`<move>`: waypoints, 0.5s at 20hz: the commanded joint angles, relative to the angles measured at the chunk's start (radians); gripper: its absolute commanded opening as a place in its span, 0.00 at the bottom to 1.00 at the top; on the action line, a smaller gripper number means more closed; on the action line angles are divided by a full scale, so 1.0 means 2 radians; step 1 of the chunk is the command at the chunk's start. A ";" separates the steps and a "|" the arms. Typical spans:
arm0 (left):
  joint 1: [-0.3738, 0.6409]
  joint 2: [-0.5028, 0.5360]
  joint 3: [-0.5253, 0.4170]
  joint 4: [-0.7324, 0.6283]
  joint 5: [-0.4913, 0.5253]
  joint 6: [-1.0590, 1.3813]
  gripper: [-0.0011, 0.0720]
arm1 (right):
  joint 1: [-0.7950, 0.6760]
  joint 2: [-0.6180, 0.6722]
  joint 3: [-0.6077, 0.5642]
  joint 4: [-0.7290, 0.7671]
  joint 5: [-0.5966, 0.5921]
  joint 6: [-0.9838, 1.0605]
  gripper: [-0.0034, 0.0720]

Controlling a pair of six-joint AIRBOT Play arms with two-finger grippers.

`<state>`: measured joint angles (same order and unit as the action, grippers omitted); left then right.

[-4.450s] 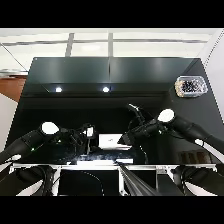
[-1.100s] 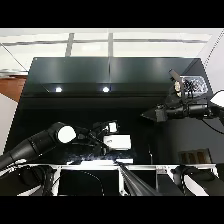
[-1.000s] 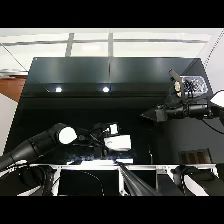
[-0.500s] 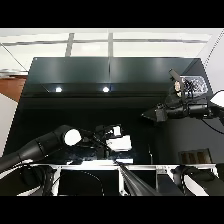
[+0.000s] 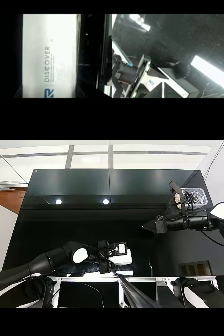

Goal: Fold the box and place the chain.

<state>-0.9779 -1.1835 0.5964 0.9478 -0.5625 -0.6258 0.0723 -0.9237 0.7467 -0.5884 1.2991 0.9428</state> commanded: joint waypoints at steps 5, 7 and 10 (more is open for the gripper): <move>0.089 -0.003 0.065 0.105 -0.051 -0.123 0.48 | 0.000 0.000 0.000 0.000 -0.001 0.000 0.10; 0.154 -0.003 0.089 0.108 -0.061 -0.161 0.47 | 0.000 0.000 0.000 0.000 -0.001 0.000 0.10; 0.273 -0.008 0.118 0.112 -0.057 -0.168 0.47 | 0.000 0.000 0.000 0.000 -0.001 0.004 0.10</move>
<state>-0.6174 -1.1931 0.7761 1.1393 -0.6712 -0.9039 0.0723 -0.9237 0.7467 -0.5888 1.2976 0.9440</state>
